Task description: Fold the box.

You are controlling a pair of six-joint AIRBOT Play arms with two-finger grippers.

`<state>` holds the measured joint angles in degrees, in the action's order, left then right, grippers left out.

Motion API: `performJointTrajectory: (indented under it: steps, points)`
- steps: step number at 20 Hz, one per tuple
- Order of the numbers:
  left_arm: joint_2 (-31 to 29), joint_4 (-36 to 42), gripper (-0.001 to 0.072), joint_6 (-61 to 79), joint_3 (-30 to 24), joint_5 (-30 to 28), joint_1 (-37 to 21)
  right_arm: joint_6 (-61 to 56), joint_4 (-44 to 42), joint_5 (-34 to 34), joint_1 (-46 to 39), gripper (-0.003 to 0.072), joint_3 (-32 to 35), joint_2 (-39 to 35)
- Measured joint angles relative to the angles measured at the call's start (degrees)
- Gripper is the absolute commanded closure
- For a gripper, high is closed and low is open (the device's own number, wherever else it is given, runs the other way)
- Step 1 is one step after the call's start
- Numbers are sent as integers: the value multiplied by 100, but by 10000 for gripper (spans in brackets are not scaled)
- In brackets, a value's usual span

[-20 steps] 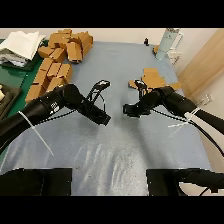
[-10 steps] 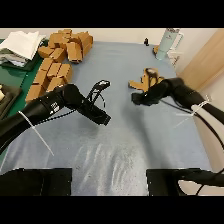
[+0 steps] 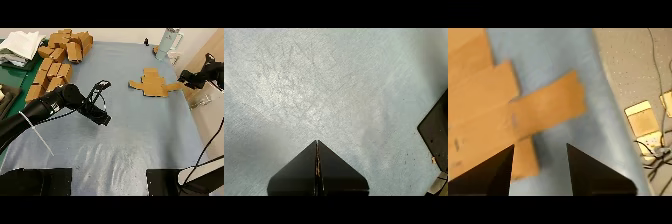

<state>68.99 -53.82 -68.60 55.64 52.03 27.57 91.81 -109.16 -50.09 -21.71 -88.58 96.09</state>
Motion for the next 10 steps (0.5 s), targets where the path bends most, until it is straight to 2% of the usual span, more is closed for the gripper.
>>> performJointTrajectory:
  steps: [3, 8, 9, 10]
  points:
    - [0, 0, 697, -2, 0, 2, -2, 225, -448, -9, -356, 171, -831, 861]
    - [0, 0, 697, 0, 0, 0, 0, 380, -870, -321, -437, 198, -1950, 1947]
    - [0, 0, 697, -2, 0, 2, -2, 428, -916, -422, -413, 313, -2085, 2079]
    - [0, 0, 697, -2, 0, 2, -2, 496, -970, -516, -389, 350, -2188, 2175]
